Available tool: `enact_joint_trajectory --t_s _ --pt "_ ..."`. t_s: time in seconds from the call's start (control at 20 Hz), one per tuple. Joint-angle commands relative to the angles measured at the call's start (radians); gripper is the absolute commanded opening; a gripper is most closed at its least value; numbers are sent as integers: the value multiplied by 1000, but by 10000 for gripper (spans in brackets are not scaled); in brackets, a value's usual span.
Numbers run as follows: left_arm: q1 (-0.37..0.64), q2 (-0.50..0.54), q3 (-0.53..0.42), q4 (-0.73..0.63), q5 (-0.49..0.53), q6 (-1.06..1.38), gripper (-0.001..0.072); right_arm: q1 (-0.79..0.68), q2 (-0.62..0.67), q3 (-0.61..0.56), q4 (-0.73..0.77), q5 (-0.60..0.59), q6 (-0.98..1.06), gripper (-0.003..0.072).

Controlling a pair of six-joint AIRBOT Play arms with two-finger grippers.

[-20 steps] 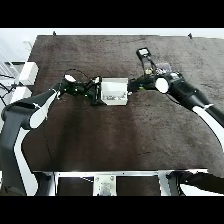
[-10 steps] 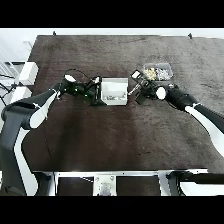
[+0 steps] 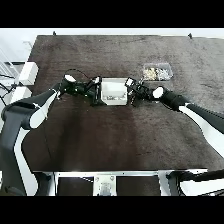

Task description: Fold the box and place the chain.

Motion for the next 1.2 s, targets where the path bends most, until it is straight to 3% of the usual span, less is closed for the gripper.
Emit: enact_joint_trajectory --t_s 0.0,0.35,0.5,0.65,1.0,1.15 --pt "0 1 1 0 0 0 579 0 -23 3 156 -2 -166 436" --pt "0 1 1 0 0 0 579 -9 -124 88 192 -25 -196 429" --pt "0 1 1 0 0 0 579 -15 -141 122 191 -26 -199 271" --pt "0 1 1 0 0 0 578 -20 -132 124 182 -5 -198 14" --pt "0 1 1 0 0 0 579 -27 75 122 178 109 -187 13" --pt "0 1 1 0 0 0 579 -26 186 119 80 135 -121 13"
